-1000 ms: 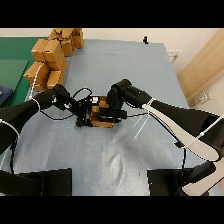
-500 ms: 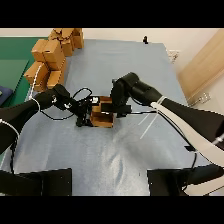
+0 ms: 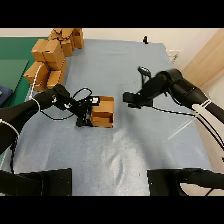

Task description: Fold the box.

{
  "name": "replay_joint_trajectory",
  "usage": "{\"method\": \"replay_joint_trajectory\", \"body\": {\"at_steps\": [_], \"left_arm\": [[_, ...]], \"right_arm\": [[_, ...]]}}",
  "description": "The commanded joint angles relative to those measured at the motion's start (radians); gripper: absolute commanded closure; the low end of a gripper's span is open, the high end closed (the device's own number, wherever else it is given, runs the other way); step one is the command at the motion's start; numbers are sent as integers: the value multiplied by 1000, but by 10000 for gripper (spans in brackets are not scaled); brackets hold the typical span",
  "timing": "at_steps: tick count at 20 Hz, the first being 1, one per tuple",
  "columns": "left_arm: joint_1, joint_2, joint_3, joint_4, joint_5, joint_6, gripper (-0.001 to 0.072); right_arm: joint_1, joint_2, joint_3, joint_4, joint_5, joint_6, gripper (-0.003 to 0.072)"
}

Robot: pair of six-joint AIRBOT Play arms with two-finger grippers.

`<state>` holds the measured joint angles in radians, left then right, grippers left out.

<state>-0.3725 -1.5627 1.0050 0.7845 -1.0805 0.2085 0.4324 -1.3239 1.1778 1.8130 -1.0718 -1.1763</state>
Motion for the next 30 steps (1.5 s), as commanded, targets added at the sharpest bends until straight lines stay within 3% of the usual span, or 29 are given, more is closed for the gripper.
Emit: {"method": "replay_joint_trajectory", "body": {"at_steps": [1, 3, 7, 11, 13, 15, 19, 23, 24, 25, 30], "left_arm": [[0, 0, 0, 1, 0, 0, 656], [0, 0, 0, 1, 1, 0, 656], [0, 0, 0, 1, 4, 0, 656], [0, -1, 0, 1, 6, 0, 656], [0, 0, 0, 1, 3, 0, 656], [0, 0, 0, 1, 4, 0, 656], [1, 0, 0, 2, 5, 0, 656], [0, 0, 0, 1, 4, 0, 656], [0, 0, 0, 1, 5, 0, 656], [0, 0, 0, 1, 5, 0, 656], [1, 0, 0, 2, 4, -19, 656]], "right_arm": [[-203, -88, -118, 513, 216, -414, 684], [-253, -238, -70, 794, 178, -646, 682], [-193, -479, 182, 841, -47, -837, 683], [-105, -475, 302, 845, -386, -1147, 683], [-74, -414, 296, 757, -459, -1181, 684], [-42, -318, 245, 631, -388, -1181, 684], [-25, -155, 17, 603, -101, -1244, 683], [10, -143, -53, 626, 84, -1463, 673], [25, -143, -53, 626, 120, -1505, 597], [37, -143, -53, 626, 141, -1530, 516], [75, -90, -52, 626, 19, -1555, 531]]}}
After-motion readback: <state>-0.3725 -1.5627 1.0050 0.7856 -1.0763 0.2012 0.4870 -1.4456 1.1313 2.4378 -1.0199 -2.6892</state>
